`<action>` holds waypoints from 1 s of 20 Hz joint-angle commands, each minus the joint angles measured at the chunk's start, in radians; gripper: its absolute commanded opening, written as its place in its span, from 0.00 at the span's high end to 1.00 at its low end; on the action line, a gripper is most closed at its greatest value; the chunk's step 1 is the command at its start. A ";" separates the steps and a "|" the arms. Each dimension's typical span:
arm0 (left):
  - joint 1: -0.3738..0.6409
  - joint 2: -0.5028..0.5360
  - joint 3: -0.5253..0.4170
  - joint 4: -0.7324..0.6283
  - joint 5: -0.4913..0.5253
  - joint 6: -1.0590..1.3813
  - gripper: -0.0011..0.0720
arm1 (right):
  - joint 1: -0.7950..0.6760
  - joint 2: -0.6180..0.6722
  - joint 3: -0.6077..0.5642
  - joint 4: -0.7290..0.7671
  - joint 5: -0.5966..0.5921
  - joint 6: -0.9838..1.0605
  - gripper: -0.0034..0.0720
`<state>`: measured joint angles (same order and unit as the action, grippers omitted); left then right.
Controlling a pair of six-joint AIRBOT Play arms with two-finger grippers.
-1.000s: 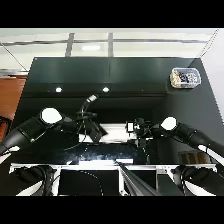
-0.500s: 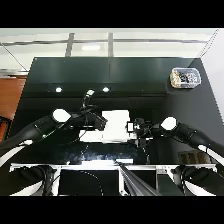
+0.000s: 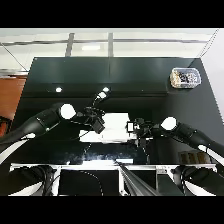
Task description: Fold the box and place the chain.
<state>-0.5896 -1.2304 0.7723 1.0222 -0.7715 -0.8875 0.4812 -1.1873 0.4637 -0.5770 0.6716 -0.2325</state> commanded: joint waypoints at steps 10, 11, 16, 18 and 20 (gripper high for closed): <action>0.316 0.297 -0.216 -0.211 -0.334 0.613 0.80 | 0.001 -0.001 -0.001 0.001 0.000 0.000 0.47; 0.299 0.292 -0.257 -0.211 -0.315 0.714 0.44 | 0.001 -0.001 -0.001 0.000 0.000 0.000 0.47; 0.174 0.255 -0.333 -0.213 -0.053 0.804 0.01 | 0.001 -0.001 -0.001 0.000 0.000 0.001 0.47; 0.110 0.243 -0.334 -0.222 0.051 0.806 0.01 | 0.001 -0.001 -0.001 0.000 0.000 0.001 0.47; 0.058 0.232 -0.334 -0.231 0.093 0.798 0.06 | 0.001 -0.001 -0.001 0.000 0.000 0.001 0.47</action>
<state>-0.4614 -0.9836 0.4511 0.8097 -0.7940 -0.1223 0.4812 -1.1873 0.4637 -0.5766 0.6716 -0.2321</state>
